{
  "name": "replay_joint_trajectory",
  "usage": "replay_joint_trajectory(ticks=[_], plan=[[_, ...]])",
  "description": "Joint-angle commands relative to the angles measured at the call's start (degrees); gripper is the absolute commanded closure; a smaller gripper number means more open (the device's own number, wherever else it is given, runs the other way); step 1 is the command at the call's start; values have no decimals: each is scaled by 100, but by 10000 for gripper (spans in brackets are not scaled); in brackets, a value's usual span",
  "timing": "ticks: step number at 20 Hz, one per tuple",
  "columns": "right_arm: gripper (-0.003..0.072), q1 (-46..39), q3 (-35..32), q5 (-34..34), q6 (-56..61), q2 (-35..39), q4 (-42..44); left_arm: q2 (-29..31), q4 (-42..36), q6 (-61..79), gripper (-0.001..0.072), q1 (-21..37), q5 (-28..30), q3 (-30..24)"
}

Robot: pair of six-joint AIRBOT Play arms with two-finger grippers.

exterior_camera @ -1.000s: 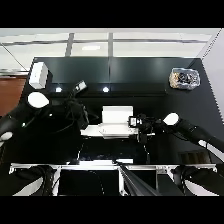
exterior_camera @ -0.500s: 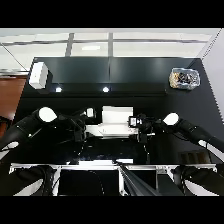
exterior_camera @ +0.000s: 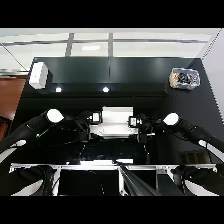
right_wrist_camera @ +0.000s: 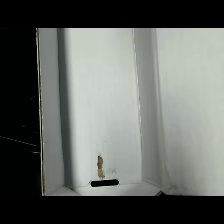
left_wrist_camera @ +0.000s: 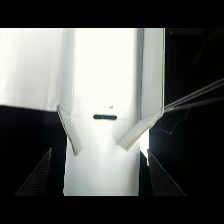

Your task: Fold the box and place the chain.

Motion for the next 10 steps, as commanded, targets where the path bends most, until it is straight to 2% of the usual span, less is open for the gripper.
replay_joint_trajectory(ticks=[1, 3, 5, 10], plan=[[669, 4, 0, 0, 4, 0, 2, -22, -431, 151, 90, -13, -48, 31], [669, 4, 0, -15, 9, 0, 17, -20, -428, 149, 250, -13, -223, 42], [668, 2, 0, -17, 11, 0, 17, -22, -400, 153, 485, -37, -273, 44], [669, 2, 0, -17, 11, 0, 17, -28, -409, 168, 492, -74, -146, 44]])
